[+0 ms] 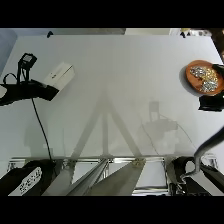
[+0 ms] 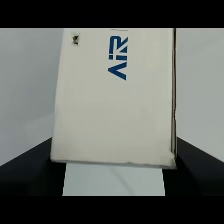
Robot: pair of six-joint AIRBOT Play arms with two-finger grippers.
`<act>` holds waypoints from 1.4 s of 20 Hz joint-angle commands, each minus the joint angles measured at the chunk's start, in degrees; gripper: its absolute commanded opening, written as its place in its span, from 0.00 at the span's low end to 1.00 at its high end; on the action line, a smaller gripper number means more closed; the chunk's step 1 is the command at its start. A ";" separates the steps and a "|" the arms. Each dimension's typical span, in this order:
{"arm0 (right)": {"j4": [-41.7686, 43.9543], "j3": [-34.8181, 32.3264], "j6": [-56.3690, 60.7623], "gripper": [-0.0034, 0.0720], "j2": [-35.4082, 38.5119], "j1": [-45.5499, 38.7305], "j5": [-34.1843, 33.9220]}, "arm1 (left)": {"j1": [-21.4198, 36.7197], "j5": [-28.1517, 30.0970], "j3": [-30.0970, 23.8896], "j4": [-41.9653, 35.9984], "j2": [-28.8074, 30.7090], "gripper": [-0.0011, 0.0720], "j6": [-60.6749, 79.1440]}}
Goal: Fold the box and place the chain.
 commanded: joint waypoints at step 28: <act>0.00 -0.02 0.02 0.07 0.04 -0.04 0.00 | 1.64 -14.60 -3.48 8.33 -0.79 0.97 -7.89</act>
